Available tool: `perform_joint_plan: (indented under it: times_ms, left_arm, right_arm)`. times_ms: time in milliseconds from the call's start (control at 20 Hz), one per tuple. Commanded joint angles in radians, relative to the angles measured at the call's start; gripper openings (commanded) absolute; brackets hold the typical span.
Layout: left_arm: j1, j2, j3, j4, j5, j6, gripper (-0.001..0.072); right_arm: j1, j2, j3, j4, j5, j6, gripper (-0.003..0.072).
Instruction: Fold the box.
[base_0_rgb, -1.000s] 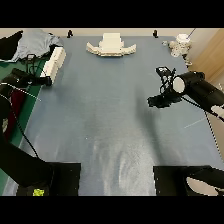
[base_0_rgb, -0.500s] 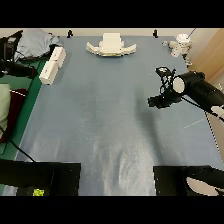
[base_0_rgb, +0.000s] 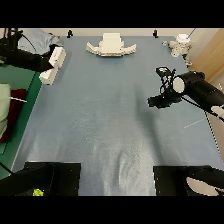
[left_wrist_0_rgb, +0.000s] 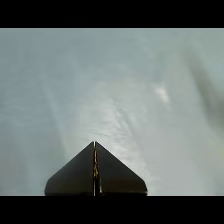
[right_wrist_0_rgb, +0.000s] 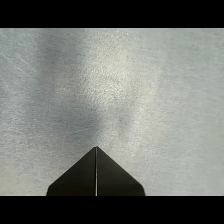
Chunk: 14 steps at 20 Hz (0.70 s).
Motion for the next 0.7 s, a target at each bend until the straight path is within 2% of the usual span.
perform_joint_plan:
  times_ms: [0, 150, 300, 450, 650]
  left_arm:
    - [-0.182, 0.074, -0.105, -0.009, -0.018, -0.108, 0.0009]
    - [-0.379, 0.106, -0.261, -0.007, 0.136, -0.169, 0.0010]
    - [-0.531, 0.091, -0.365, -0.005, 0.261, -0.177, 0.0013]
    - [-0.587, 0.064, -0.384, -0.011, 0.261, -0.180, 0.0013]
    - [-0.606, 0.063, -0.384, -0.012, 0.262, -0.180, 0.0013]
  right_arm:
    - [0.000, 0.000, 0.001, 0.000, 0.000, 0.000, 0.0007]
    - [0.000, 0.000, 0.001, 0.000, 0.000, 0.000, 0.0007]
    - [0.000, 0.000, 0.001, 0.000, 0.000, 0.000, 0.0007]
    - [0.000, 0.000, 0.001, 0.000, 0.000, 0.000, 0.0007]
    - [0.000, 0.000, 0.001, 0.000, 0.000, 0.000, 0.0007]
